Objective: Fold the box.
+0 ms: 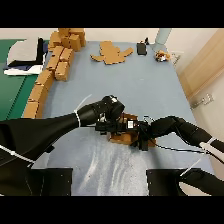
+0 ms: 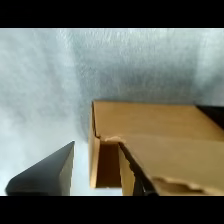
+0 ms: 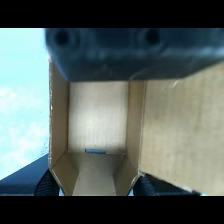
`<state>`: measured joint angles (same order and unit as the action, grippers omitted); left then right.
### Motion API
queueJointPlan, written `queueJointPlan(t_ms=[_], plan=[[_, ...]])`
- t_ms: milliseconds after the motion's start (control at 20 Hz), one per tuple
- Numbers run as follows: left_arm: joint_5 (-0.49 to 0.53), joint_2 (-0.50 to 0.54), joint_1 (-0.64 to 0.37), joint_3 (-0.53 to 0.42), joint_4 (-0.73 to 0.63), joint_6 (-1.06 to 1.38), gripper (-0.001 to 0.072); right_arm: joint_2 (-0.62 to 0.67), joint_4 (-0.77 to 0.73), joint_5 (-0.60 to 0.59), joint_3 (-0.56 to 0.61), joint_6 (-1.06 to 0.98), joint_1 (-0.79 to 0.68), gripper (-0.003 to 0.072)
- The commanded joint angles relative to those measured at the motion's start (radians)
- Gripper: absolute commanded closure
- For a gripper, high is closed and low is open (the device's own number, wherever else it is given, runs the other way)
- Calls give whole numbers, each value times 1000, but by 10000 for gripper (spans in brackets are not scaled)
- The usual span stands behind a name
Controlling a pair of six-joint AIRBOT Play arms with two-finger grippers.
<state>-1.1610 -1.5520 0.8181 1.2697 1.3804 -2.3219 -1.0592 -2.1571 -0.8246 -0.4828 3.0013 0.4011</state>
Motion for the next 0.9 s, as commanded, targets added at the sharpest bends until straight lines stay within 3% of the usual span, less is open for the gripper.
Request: queueJointPlan(t_ms=[0,300,650,850], plan=[[-24,8,-50,1,-130,71,302,1,0,0,0,0,0,210],[-51,58,-117,7,-130,76,302,1,0,0,0,0,0,210],[-108,67,-230,7,-366,241,303,1,0,0,0,0,0,210],[-171,108,-301,7,-387,341,303,1,0,0,0,0,0,210]])
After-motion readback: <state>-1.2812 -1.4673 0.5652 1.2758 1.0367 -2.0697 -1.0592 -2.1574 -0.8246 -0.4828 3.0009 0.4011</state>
